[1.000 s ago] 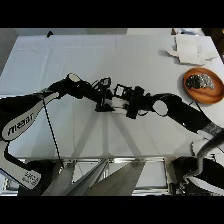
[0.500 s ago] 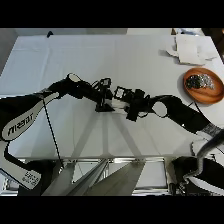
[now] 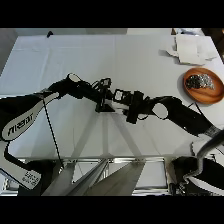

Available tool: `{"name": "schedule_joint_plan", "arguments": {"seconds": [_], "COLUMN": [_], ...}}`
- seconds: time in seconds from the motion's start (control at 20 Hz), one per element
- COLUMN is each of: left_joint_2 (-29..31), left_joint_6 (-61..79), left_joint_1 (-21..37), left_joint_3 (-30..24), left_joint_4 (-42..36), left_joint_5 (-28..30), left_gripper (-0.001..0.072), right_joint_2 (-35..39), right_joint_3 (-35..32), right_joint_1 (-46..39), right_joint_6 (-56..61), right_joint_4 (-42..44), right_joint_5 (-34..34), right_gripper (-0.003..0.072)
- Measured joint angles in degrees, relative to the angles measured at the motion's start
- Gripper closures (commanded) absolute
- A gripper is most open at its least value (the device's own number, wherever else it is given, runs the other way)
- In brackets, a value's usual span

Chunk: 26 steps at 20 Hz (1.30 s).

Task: Fold the box and place the chain.

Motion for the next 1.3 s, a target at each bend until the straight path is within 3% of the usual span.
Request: {"name": "schedule_joint_plan", "arguments": {"seconds": [0.15, 0.25, 0.4, 0.45, 0.5, 0.55, 0.9, 1.3], "left_joint_2": [0.0, 0.0, 0.0, 0.0, 0.0, 0.0, 0.0, 0.0], "left_joint_6": [0.0, 0.0, 0.1, 0.1, 0.1, 0.1, 0.2, 0.3], "left_joint_1": [0.0, 0.0, 0.0, 0.0, 0.0, 0.0, 0.0, 0.0], "left_joint_3": [0.0, 0.0, 0.0, 0.0, 0.0, 0.0, 0.0, 0.0], "left_joint_4": [0.0, 0.0, 0.0, 0.0, 0.0, 0.0, 0.0, 0.1], "left_joint_5": [0.0, 0.1, 0.1, 0.1, 0.1, 0.1, 0.1, 0.1], "left_gripper": [0.0569, 0.0569, 0.0569, 0.0569, 0.0569, 0.0569, 0.0569, 0.0569], "right_joint_2": [1.6, 2.6, 3.8, 4.0, 4.1, 4.2, -1.4, -10.9], "right_joint_3": [0.0, 0.0, 0.4, 0.8, 1.1, 1.3, 1.8, 0.8], "right_joint_1": [0.0, -0.3, -3.1, -4.7, -6.2, -7.8, -12.7, -10.6], "right_joint_6": [0.0, 0.0, 1.3, 2.4, 3.2, 4.0, 5.7, 4.4], "right_joint_4": [-0.3, 0.0, 5.7, 9.4, 13.2, 17.7, 39.8, 47.7], "right_joint_5": [-0.5, -0.5, -0.5, -0.5, -0.4, -0.5, 3.4, 8.2], "right_gripper": [0.0308, 0.0384, 0.0398, 0.0470, 0.0640, 0.0680, 0.0681, 0.0682]}}
